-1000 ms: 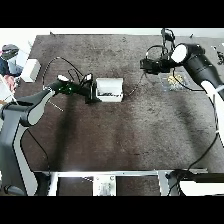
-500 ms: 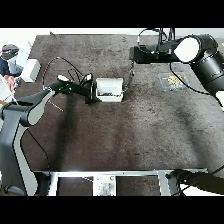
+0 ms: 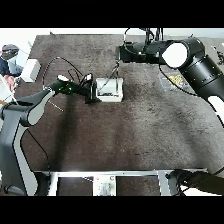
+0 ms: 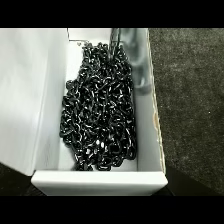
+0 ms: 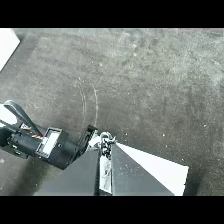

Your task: Fold the box and place the chain.

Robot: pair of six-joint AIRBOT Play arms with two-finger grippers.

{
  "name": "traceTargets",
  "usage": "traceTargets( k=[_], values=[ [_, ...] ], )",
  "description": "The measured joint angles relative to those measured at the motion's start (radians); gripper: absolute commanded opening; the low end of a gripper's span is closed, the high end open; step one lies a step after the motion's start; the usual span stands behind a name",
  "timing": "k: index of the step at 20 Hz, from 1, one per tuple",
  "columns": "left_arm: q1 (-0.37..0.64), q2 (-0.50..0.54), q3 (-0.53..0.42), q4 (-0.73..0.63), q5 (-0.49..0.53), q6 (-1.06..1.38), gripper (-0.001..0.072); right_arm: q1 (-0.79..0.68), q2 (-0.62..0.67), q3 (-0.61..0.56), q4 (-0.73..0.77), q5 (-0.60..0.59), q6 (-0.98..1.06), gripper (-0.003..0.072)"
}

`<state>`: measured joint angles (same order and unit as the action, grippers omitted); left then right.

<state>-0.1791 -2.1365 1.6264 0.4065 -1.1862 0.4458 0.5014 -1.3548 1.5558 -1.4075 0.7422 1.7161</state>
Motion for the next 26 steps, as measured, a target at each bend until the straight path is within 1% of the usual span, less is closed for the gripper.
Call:
traceTargets(
  k=[6,7,8,9,10,14,15,16,18,19,21,22,24,26],
  values=[
    [0.0,0.0,0.0,0.0,0.0,0.0,0.0469,0.032,-0.068,-0.001,0.002,0.016,-0.001,0.0012],
    [0.0,0.0,0.0,0.0,0.0,0.0,0.0469,0.035,-0.08,-0.002,0.002,0.03,-0.001,0.0124],
    [0.0,0.0,0.0,0.0,0.0,0.0,0.0469,0.037,-0.091,-0.002,0.002,0.047,-0.001,0.0335],
    [0.0,0.0,0.0,0.0,0.0,0.0,0.0469,0.037,-0.098,-0.002,-0.001,0.062,-0.007,0.0325],
    [0.0,0.0,0.0,0.0,0.0,0.0,0.0469,0.037,-0.101,-0.002,-0.003,0.07,-0.025,0.0277],
    [0.0,0.0,0.0,0.0,0.0,0.0,0.0469,-0.004,-0.097,-0.002,-0.003,0.07,-0.144,0.0274],
    [0.0,0.0,0.0,0.0,0.0,0.0,0.0469,-0.027,-0.1,-0.002,0.004,0.066,-0.189,0.0198],
    [0.0,0.0,0.0,0.0,0.0,0.0,0.0469,-0.057,-0.106,-0.002,0.035,0.056,-0.251,0.0149],
    [0.0,0.0,0.0,0.0,0.0,0.0,0.047,-0.126,-0.128,-0.002,0.144,0.038,-0.395,0.0139],
    [0.0,0.0,0.0,0.0,0.0,0.0,0.0469,-0.169,-0.147,-0.002,0.225,0.033,-0.491,0.0092],
    [0.0,0.0,0.0,0.0,0.0,0.0,0.0469,-0.253,-0.194,0.0,0.423,0.042,-0.703,0.0091],
    [0.0,0.0,0.0,0.0,0.0,0.0,0.0469,-0.292,-0.224,0.004,0.526,0.066,-0.813,0.0091],
    [0.0,0.0,0.0,0.0,0.0,0.0,0.047,-0.351,-0.292,0.03,0.684,0.126,-0.991,0.0091],
    [0.0,0.0,0.0,0.0,0.0,0.0,0.047,-0.384,-0.367,0.076,0.779,0.193,-1.119,0.0091]
  ],
)
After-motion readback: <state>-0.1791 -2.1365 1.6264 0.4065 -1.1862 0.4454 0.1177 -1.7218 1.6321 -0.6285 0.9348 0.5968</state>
